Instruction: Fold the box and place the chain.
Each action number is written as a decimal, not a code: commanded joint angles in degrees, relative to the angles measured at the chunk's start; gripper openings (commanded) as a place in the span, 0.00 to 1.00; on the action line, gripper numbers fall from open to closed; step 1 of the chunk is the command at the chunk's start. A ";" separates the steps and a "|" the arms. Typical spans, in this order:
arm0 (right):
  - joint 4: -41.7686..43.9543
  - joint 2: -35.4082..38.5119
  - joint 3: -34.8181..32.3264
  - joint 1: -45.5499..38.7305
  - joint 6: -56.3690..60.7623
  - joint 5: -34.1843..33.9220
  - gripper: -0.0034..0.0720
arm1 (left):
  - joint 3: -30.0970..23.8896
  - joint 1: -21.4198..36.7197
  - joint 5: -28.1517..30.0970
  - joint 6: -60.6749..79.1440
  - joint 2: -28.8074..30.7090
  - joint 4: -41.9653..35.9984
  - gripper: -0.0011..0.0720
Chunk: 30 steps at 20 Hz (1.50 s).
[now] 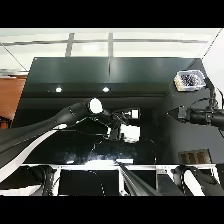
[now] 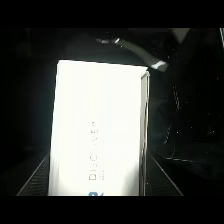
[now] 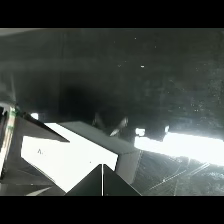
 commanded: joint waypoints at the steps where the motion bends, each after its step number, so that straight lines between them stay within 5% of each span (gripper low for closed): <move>1: 0.00 0.04 0.07 0.00 0.02 -0.11 0.06 | 0.00 -1.84 3.04 0.00 -0.55 2.38 0.98; 7: 0.00 0.04 0.07 0.00 0.02 -0.20 0.07 | 0.02 -5.68 5.49 -0.02 -2.82 11.65 0.93; 9: 0.00 0.04 0.07 0.00 0.04 -0.17 0.07 | 0.81 -5.92 5.68 -4.68 -2.43 15.54 0.44; 13: 0.02 0.04 0.07 0.00 0.04 -0.37 0.07 | 1.86 -0.85 5.07 -20.90 0.98 23.82 0.39; 17: 0.02 0.04 0.07 0.00 0.04 -1.44 0.07 | 1.88 14.38 3.17 -36.04 4.90 30.73 0.39; 22: 1.05 0.04 0.07 0.02 -0.81 -1.55 0.06 | 5.95 41.75 2.86 -51.10 6.19 33.38 0.39; 26: 4.76 0.04 0.07 0.02 -2.36 -1.88 0.06 | 18.18 58.86 2.67 -54.47 -0.74 33.03 0.39; 30: 5.03 0.04 0.07 0.02 -2.34 -5.27 0.06 | 34.75 64.39 -1.53 -54.47 -14.82 36.79 0.39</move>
